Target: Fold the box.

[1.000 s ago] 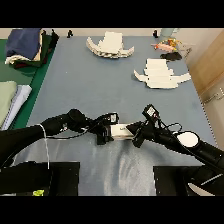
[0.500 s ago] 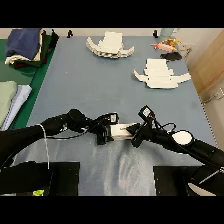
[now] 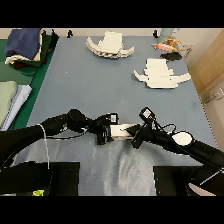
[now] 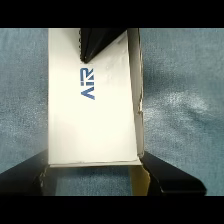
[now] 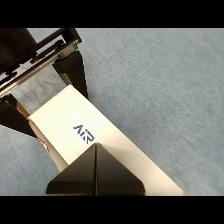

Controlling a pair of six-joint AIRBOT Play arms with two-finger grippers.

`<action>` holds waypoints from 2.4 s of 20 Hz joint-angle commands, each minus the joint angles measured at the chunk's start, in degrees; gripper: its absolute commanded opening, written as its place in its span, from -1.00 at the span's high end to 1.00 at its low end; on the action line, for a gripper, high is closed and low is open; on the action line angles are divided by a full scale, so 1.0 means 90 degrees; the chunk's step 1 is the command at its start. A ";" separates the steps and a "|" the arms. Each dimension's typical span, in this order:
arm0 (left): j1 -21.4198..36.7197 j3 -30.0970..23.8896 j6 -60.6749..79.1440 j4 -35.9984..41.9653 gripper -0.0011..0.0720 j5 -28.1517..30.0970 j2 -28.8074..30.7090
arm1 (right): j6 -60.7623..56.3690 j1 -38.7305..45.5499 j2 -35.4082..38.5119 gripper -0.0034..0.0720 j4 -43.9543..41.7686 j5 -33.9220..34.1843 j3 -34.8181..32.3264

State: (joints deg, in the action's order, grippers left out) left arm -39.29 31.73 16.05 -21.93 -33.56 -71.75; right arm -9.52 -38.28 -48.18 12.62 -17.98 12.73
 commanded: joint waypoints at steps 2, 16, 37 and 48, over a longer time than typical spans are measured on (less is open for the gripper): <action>-0.0002 0.0000 -0.0007 0.0005 -0.69 0.0002 0.0005 | 0.0000 -0.0005 0.0007 0.90 -0.0078 0.0146 0.0046; -0.0002 0.0000 -0.0007 0.0005 -0.69 0.0002 0.0005 | -0.0012 0.0012 -0.0010 0.90 -0.0129 0.1617 0.1382; 0.2885 0.0374 -0.2523 -0.0991 -0.69 0.0202 0.0546 | -0.1727 0.0736 -0.2047 0.90 -0.0335 0.1467 0.2567; 0.4068 0.0704 -0.2176 -0.0702 -0.69 0.1054 0.0097 | -0.1727 0.0738 -0.2351 0.90 0.0243 0.1678 0.2943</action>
State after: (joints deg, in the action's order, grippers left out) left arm -4.99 37.19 -5.78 -28.86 -23.83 -68.88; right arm -25.06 -31.66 -69.12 14.00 -3.75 38.76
